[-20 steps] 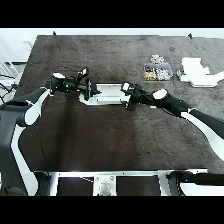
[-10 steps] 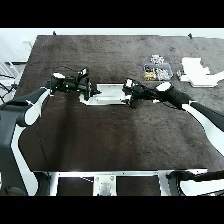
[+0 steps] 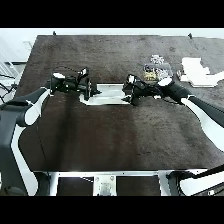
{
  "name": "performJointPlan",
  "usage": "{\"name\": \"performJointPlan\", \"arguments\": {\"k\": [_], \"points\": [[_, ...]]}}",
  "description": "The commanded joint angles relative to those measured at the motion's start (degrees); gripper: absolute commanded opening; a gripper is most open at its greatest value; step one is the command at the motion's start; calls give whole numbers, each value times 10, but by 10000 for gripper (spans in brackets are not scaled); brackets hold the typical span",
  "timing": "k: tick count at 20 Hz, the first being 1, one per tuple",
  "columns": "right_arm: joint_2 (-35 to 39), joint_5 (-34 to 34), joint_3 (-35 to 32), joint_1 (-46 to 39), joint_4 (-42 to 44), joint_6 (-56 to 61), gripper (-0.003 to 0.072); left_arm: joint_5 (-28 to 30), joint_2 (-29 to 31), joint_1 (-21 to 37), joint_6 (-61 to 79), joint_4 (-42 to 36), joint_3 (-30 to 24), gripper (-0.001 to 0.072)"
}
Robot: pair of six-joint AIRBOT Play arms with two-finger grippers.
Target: Fold the box and place the chain.
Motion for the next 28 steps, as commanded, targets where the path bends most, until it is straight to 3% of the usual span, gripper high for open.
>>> {"name": "performJointPlan", "arguments": {"k": [1, 14, 28], "points": [[-26, 36, 29, -9, 0, 2, 616, 0, 0, 0, 0, 0, 0, 21], [-128, 181, 136, -26, 0, 2, 616, 0, 0, 0, 0, 0, 0, 21], [-189, 202, 189, -16, 5, -1, 617, 0, 0, 0, 0, 0, 0, 21]]}}
